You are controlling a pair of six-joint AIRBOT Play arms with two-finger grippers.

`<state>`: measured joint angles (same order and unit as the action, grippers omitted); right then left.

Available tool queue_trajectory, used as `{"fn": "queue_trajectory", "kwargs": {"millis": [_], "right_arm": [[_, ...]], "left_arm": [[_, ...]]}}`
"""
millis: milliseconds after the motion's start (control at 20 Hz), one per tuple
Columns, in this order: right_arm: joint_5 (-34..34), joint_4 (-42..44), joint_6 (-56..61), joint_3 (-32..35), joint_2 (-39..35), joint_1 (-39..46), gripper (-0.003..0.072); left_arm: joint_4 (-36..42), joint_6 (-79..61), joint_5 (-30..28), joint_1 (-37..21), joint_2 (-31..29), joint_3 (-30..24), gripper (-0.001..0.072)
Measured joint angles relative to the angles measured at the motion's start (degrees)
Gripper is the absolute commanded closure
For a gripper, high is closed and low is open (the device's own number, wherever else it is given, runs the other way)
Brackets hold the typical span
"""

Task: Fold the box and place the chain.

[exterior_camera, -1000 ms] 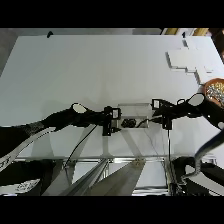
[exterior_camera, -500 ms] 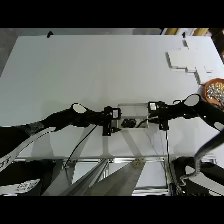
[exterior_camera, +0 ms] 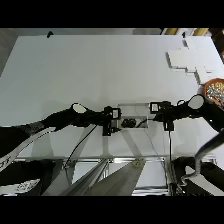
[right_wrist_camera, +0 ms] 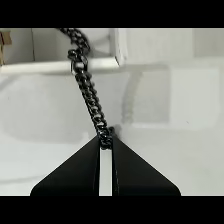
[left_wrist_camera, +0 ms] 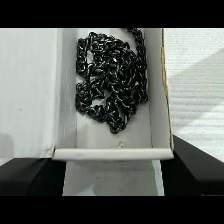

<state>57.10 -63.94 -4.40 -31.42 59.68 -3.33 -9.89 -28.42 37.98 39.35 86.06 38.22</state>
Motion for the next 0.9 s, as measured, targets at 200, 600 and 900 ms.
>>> {"fn": "queue_trajectory", "kwargs": {"millis": [200,600,900], "right_arm": [[2.69,5.22,2.97,0.02,-8.35,-1.73,0.0669],[-5.22,17.31,4.87,0.04,-12.81,-20.33,0.0669],[-14.08,17.86,8.22,0.04,-9.2,-27.23,0.0406]], "left_arm": [[0.0,0.0,0.0,0.0,0.0,0.02,0.0697],[0.0,0.0,0.0,0.0,0.0,0.0,0.0697],[0.0,0.0,0.0,0.0,0.0,0.02,0.0697]]}}
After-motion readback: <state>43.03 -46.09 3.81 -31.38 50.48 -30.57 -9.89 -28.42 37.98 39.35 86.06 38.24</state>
